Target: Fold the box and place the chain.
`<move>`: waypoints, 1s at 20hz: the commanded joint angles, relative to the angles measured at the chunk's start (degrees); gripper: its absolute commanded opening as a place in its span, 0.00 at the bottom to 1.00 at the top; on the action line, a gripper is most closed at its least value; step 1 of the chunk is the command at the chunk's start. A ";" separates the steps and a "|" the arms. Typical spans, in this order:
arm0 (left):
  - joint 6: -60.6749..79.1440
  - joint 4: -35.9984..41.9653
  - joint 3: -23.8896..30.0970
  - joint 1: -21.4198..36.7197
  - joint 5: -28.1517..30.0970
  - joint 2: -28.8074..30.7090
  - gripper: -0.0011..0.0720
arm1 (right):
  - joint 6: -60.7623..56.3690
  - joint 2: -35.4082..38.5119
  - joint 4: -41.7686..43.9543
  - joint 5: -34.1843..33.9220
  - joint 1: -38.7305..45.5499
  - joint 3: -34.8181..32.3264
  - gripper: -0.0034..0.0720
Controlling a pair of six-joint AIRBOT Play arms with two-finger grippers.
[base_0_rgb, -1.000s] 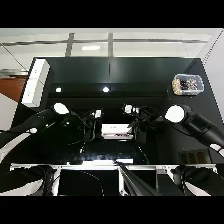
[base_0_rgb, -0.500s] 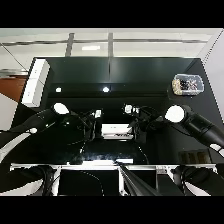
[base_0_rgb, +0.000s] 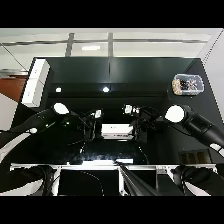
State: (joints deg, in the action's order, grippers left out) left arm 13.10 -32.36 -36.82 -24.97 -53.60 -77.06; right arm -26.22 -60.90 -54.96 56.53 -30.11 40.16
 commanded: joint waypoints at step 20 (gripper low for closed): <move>-0.07 0.00 -0.02 0.00 0.02 0.00 0.70 | 0.09 0.04 0.33 0.83 0.00 -1.07 0.58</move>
State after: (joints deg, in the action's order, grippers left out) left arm 13.10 -32.49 -36.84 -24.97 -53.67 -77.06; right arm -25.98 -60.90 -54.33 57.49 -30.11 39.22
